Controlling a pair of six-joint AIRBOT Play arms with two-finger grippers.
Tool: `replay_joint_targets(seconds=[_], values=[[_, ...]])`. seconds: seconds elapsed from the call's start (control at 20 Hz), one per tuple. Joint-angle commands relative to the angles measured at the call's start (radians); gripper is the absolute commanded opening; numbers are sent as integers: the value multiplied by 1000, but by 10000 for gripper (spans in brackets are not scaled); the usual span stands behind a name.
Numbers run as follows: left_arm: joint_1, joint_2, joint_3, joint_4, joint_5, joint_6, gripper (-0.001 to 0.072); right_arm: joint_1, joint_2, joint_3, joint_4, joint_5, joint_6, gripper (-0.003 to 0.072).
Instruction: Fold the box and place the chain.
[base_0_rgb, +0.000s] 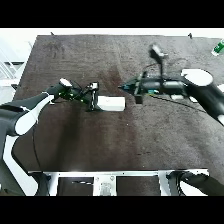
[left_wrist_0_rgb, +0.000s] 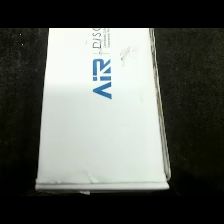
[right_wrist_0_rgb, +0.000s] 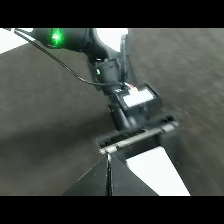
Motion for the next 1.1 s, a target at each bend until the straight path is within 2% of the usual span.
replay_joint_targets(seconds=[0.0,0.15,0.2,0.3,0.45,0.65,1.05], values=[[0,-1,0,0,0,1,616,-79,346,-282,2,-308,56,8],[0,-1,0,0,0,1,617,-176,668,-537,2,-594,124,9],[0,-1,0,0,0,1,616,-203,751,-602,2,-642,128,9],[-1,-1,0,0,0,1,617,-257,891,-707,-8,-650,128,9],[-1,-1,0,0,0,1,616,-307,1016,-812,-100,-652,128,9],[0,-1,0,0,0,1,617,-339,1064,-879,-104,-726,128,11],[-1,-1,0,-16,0,1,617,-339,1064,-892,-103,-730,128,11]])
